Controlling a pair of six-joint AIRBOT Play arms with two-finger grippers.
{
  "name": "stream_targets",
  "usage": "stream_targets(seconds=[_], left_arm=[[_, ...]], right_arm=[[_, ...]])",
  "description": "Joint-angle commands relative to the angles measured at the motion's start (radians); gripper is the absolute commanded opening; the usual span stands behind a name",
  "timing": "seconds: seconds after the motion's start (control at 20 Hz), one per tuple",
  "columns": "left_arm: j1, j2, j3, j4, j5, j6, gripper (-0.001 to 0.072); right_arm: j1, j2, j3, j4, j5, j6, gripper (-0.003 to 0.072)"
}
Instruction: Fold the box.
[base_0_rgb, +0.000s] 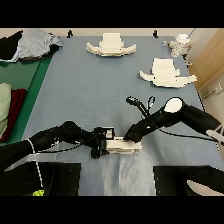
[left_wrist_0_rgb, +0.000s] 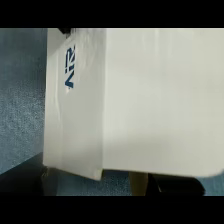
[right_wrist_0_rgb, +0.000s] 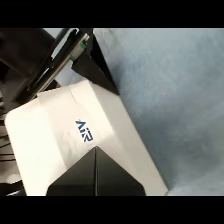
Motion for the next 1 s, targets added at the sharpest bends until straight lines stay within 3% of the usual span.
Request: stream_targets(seconds=[0.0, 0.35, 0.7, 0.75, 0.85, 0.95], left_arm=[[0.001, 0.001, 0.001, 0.000, 0.000, 0.000, 0.0466], [0.001, 0.001, 0.001, 0.000, 0.000, 0.000, 0.0467], [0.001, 0.001, 0.001, 0.000, 0.000, 0.000, 0.0467], [0.001, 0.001, 0.001, 0.000, 0.000, 0.000, 0.0466], [0.001, 0.001, 0.001, 0.000, 0.000, 0.000, 0.0466], [0.001, 0.001, 0.001, 0.000, 0.000, 0.000, 0.0466]], right_arm=[[0.136, 0.145, -0.055, -0.090, -0.233, 0.009, 0.0000], [0.407, 0.342, -0.190, -0.356, -0.508, 0.072, 0.0001], [0.488, 0.335, -0.223, -0.539, -0.557, 0.068, 0.0019], [0.488, 0.335, -0.222, -0.543, -0.576, 0.052, 0.0049], [0.488, 0.335, -0.221, -0.542, -0.602, 0.036, 0.0325], [0.504, 0.335, -0.221, -0.539, -0.603, 0.016, 0.0462]])
